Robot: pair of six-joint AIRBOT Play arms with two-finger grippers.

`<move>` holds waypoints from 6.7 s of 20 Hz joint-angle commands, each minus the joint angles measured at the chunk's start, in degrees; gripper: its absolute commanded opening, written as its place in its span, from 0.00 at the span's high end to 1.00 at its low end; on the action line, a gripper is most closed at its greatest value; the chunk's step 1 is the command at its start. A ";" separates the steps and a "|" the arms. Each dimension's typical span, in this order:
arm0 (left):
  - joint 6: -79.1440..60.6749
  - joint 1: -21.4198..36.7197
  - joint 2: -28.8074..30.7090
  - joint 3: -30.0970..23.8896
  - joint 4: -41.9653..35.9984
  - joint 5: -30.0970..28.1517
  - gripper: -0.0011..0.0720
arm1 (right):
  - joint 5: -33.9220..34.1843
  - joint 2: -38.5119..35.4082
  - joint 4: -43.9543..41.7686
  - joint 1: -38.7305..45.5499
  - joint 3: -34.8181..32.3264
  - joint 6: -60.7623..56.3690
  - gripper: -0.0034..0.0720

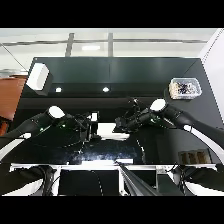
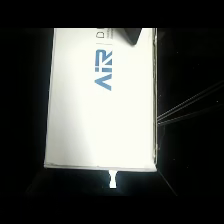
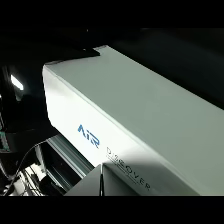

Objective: Fold the box and place the chain.

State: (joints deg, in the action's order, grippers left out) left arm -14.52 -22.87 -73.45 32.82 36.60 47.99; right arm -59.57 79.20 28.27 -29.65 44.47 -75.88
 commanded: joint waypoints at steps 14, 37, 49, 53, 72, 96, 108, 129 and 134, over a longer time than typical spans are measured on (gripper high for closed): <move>0.46 0.04 0.13 0.04 0.00 0.26 0.20 | -4.96 -12.50 -4.04 9.09 0.04 6.12 0.93; 9.86 -10.38 -0.39 18.58 6.01 5.33 0.02 | -11.13 -22.71 6.38 28.57 0.04 6.10 0.93; 10.47 -12.81 -5.86 18.69 4.72 6.40 0.03 | -10.71 -22.69 8.87 28.57 0.02 6.47 0.93; 10.49 -12.70 -5.99 18.69 4.70 5.57 0.02 | -10.69 -22.69 8.87 28.57 0.02 6.49 0.93; 41.72 -14.97 -8.28 20.63 22.01 2.51 0.39 | -8.41 -22.69 8.90 28.57 0.00 6.47 0.93; 59.39 57.24 -9.55 23.98 20.85 -6.84 0.39 | -6.47 -22.69 9.94 28.57 0.00 7.15 0.93; 63.54 51.76 -9.40 36.54 21.44 3.87 0.02 | -4.02 -22.69 9.70 28.57 0.00 7.13 0.93; 106.51 6.82 35.93 1.90 42.32 -1.77 0.95 | 9.70 -44.17 46.93 27.04 -14.32 -12.66 0.93; 106.49 6.82 37.79 0.83 41.99 -1.46 0.95 | 7.96 -44.17 46.97 27.04 -14.32 -12.66 0.93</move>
State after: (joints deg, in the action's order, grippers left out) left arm 91.13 -15.20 -37.41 36.03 78.04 47.97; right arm -51.64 35.57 74.89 -2.57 31.42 -88.23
